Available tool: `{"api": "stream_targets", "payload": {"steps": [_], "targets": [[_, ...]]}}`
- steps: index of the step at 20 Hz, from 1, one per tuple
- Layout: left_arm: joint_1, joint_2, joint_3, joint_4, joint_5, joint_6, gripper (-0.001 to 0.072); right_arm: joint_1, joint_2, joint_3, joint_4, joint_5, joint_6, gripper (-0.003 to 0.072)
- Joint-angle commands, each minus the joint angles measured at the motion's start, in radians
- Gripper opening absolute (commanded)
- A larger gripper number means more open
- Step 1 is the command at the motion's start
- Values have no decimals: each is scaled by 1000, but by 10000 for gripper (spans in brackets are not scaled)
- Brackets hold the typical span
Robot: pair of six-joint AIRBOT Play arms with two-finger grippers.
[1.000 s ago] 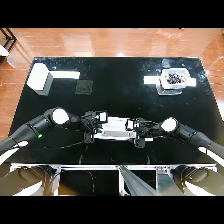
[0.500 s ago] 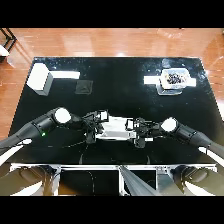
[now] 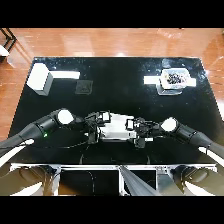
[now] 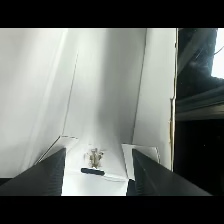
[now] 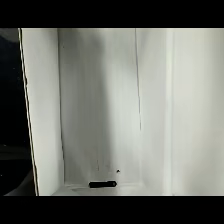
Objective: Fold the box and place the chain.
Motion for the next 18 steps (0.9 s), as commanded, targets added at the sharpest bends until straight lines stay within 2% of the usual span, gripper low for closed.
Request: {"api": "stream_targets", "payload": {"steps": [1, 2, 3, 4, 5, 6, 7, 8, 9, 11, 14, 16, 18], "targets": [[-5, -1, 0, -5, -19, -1, 529, 0, 0, 0, 0, 3, 0, 309], [-5, -1, 0, -2, -29, 0, 296, 0, 0, 0, 0, 3, 0, 309], [-5, -1, 0, -3, -33, 0, 274, 0, 0, 0, 0, 3, 0, 309], [-5, -1, 0, -6, -33, -1, 405, 0, 0, 0, 0, 3, 0, 309], [-5, -1, 0, -6, -32, -1, 502, 0, 0, 0, 0, 3, 0, 309], [-4, -1, 1, -5, -32, -1, 439, 0, 0, 0, 0, 3, 0, 309], [-3, 1, 4, 5, -45, -2, 210, 0, 0, 0, 0, 3, 0, 309], [-1, 6, 12, 45, -74, -2, 27, 0, 0, 0, 0, 3, 0, 309], [5, 13, 27, 93, -115, -44, 24, 0, 0, 0, 0, 3, 0, 309], [8, 60, 69, 245, -130, -313, 23, 0, 0, 0, 0, 3, 0, 309], [33, 195, 86, 446, -161, -557, 23, 0, 0, 0, 0, 3, 0, 309], [114, 253, 83, 489, -238, -751, 24, 0, 0, 0, 0, 3, 0, 309], [263, 266, 55, 451, -304, -977, 26, 0, 0, 0, 0, 3, 0, 309]]}}
